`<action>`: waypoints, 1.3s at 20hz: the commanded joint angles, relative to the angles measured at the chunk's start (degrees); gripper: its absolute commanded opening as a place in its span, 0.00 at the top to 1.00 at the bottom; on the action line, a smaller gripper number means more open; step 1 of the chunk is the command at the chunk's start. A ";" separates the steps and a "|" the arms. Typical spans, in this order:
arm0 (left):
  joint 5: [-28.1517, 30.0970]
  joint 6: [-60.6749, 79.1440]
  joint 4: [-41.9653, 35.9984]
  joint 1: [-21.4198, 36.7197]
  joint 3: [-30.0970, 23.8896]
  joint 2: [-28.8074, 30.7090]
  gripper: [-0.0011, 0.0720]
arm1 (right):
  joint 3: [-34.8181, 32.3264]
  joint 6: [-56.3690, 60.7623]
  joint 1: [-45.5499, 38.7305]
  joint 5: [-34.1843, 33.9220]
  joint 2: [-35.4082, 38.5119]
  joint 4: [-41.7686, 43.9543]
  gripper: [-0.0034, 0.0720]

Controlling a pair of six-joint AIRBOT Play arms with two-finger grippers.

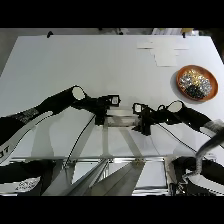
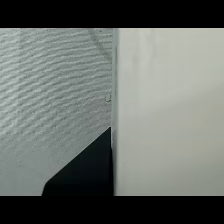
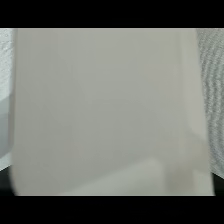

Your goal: Fold the box and place the chain.

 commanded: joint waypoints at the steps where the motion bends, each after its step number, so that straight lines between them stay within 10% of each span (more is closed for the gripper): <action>1: 0.00 -0.04 0.00 0.02 0.00 0.04 0.97 | -0.04 0.17 0.04 -0.02 -0.17 -0.33 0.50; 26: -0.63 -0.07 -1.20 0.02 0.00 0.02 0.97 | -0.04 0.37 0.04 0.09 -0.11 -0.66 0.56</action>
